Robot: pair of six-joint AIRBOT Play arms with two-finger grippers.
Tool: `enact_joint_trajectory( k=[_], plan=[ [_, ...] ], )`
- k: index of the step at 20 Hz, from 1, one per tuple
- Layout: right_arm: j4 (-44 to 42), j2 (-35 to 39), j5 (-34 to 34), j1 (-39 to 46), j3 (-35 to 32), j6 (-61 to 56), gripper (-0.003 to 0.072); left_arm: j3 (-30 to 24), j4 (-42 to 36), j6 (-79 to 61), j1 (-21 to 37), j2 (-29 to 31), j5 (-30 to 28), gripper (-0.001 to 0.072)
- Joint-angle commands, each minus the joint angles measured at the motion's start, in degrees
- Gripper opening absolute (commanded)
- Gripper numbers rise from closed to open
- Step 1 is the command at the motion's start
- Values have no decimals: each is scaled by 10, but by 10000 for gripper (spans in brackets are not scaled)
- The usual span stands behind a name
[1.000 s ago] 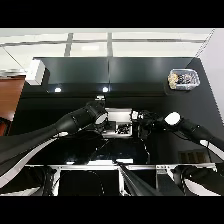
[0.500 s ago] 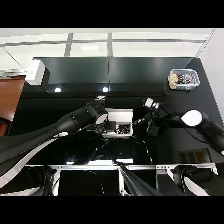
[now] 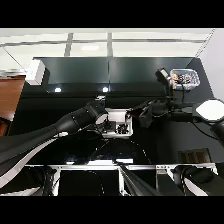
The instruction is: Fold the box and place the chain.
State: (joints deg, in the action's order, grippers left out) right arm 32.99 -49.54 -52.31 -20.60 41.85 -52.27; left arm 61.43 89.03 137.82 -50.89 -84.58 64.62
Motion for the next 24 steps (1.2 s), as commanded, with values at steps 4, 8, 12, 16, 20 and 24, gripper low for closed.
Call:
enact_joint_trajectory(
  k=[4,8,12,16,20,24],
  plan=[
    [83,-36,-13,-29,5,-75,287,0,1,4,0,0,-2,26],
    [247,-4,-87,63,23,-75,286,0,0,4,0,0,-5,26],
    [325,5,-156,181,21,-75,286,0,10,3,1,-1,-21,26],
    [320,5,-165,208,20,-75,286,10,-9,15,15,-1,-15,79],
    [315,5,-161,206,20,-75,286,62,13,7,9,6,40,630],
    [316,5,-154,206,20,-74,286,46,146,-51,-14,96,130,630]
  ],
)
